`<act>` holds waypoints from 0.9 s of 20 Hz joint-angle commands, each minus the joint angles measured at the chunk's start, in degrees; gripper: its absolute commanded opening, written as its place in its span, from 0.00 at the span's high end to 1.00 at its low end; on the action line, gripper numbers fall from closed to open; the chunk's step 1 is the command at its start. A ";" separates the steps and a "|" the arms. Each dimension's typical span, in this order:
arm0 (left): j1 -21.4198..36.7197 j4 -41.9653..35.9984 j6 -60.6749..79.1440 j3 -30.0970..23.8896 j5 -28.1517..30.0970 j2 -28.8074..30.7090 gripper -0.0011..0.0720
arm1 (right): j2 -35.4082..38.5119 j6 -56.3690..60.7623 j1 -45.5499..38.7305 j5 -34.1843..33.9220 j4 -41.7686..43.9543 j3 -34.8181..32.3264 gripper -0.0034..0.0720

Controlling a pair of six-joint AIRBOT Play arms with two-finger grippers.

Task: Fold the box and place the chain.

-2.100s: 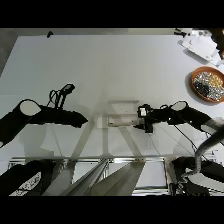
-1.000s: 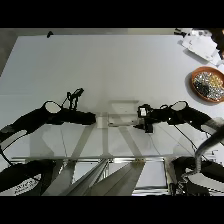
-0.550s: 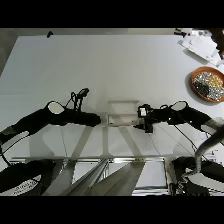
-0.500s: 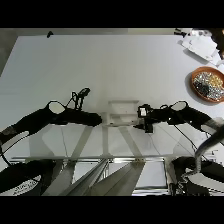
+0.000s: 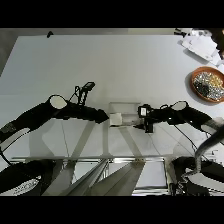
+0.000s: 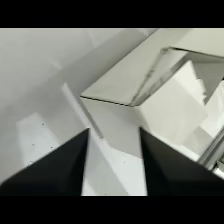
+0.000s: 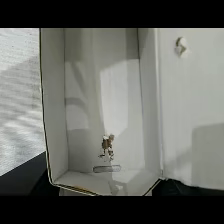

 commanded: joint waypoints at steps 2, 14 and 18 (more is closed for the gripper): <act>-0.52 0.39 -1.77 0.35 -1.31 0.02 0.36 | 0.00 0.02 0.07 -0.07 0.04 0.00 0.35; 2.73 7.06 -9.27 0.35 -6.08 0.02 0.37 | 0.00 0.04 0.07 -0.09 0.04 0.00 0.35; 1.07 6.56 -11.98 0.37 -2.23 0.00 0.27 | 0.00 0.02 0.07 -0.07 0.04 0.00 0.35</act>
